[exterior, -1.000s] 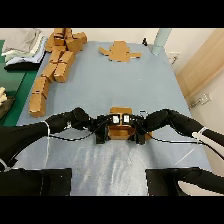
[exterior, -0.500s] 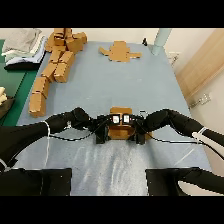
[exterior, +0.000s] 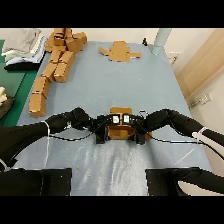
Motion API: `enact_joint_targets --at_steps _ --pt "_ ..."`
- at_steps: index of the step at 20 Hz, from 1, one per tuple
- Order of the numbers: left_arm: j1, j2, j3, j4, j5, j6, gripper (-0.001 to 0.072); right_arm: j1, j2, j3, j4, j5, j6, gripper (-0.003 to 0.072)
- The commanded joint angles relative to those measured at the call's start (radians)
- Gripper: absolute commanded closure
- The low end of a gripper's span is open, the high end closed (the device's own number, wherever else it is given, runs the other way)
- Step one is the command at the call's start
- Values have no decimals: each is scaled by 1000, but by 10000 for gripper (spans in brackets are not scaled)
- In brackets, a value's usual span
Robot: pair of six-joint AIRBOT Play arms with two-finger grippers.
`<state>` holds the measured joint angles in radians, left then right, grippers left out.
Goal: Fold the box.
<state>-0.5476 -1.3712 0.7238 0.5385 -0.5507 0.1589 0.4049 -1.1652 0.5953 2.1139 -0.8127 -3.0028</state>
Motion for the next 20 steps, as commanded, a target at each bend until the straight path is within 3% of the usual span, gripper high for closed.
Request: enact_joint_targets --at_steps 1,2,3,9,14,17,20 --pt "0 0 0 0 0 0 196 1 0 0 4 0 0 213" --pt "0 0 0 0 0 0 196 0 0 0 3 0 0 147" --pt "0 0 0 0 0 0 195 0 1 0 -4 -3 0 -32" --pt "0 0 0 0 0 0 196 -7 76 0 -77 -39 159 -32" --pt "0 0 0 0 0 0 196 -7 229 0 -190 -220 297 -30" --pt "0 0 0 0 0 0 196 -7 354 0 -169 -322 580 -26" --pt "0 0 0 0 0 0 195 -6 442 -1 5 -363 885 -25"
